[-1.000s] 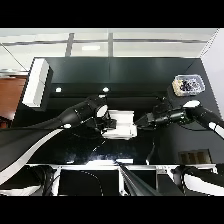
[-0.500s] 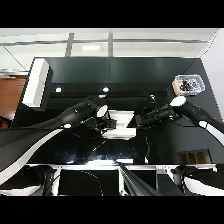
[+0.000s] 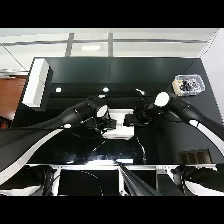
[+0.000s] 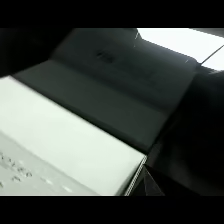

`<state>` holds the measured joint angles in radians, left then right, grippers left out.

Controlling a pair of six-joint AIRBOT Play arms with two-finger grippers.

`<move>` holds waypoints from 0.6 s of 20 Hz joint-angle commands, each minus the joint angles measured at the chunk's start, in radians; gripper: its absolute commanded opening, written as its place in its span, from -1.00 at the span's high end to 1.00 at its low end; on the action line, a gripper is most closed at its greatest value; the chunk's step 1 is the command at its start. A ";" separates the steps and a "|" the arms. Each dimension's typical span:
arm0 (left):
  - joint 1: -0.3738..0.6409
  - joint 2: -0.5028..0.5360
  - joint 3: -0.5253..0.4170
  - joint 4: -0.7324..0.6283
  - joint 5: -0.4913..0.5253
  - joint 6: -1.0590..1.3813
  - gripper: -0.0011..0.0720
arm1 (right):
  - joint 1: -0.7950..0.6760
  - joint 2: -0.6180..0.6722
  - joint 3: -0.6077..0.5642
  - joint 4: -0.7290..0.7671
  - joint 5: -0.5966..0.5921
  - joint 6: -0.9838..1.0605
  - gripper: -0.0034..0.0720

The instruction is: Fold the box and place the chain.

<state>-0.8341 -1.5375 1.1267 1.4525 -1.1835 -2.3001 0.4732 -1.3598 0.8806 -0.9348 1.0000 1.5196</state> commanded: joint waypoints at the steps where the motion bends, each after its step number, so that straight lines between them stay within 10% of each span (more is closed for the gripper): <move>1: 0.001 0.000 0.001 0.001 0.002 0.000 0.89 | 0.086 0.000 0.038 -0.195 0.000 0.189 -0.58; 12: 0.001 0.000 0.001 0.001 -0.006 0.000 0.89 | 0.216 0.000 0.047 -0.397 0.043 0.499 0.01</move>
